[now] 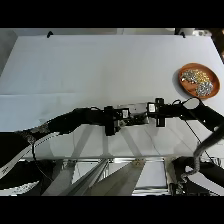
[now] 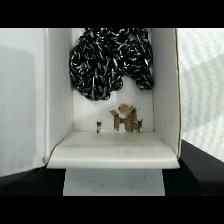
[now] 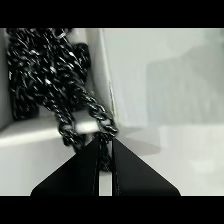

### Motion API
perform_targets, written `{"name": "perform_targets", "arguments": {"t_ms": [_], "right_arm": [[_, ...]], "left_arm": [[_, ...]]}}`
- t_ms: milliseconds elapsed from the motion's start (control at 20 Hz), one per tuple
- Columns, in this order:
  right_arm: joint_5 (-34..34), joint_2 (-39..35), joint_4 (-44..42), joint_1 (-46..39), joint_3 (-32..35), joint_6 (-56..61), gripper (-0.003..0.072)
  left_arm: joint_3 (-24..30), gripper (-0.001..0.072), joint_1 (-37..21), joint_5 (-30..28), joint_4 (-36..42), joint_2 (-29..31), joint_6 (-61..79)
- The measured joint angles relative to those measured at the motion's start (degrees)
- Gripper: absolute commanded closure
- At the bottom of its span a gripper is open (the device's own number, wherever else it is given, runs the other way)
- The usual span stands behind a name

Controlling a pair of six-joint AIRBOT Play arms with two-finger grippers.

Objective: Fold the box and place the chain.

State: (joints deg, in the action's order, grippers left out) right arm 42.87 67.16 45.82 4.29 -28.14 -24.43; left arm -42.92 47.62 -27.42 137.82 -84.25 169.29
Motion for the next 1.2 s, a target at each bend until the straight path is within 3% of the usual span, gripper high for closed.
{"name": "perform_targets", "arguments": {"t_ms": [250,500,1200], "right_arm": [[-3.1,-3.3,8.2,0.0,0.0,9.8,0.0672],[-1.8,-9.9,10.1,0.0,0.0,14.8,0.0672],[17.1,-31.6,-10.6,0.0,0.0,20.0,0.0672]], "left_arm": [[0.0,0.0557,0.0,0.0,0.1,0.0,-0.2],[0.0,0.0557,0.0,0.0,0.1,0.0,-0.2],[0.0,0.0557,0.0,0.0,0.2,0.0,-0.2]]}}
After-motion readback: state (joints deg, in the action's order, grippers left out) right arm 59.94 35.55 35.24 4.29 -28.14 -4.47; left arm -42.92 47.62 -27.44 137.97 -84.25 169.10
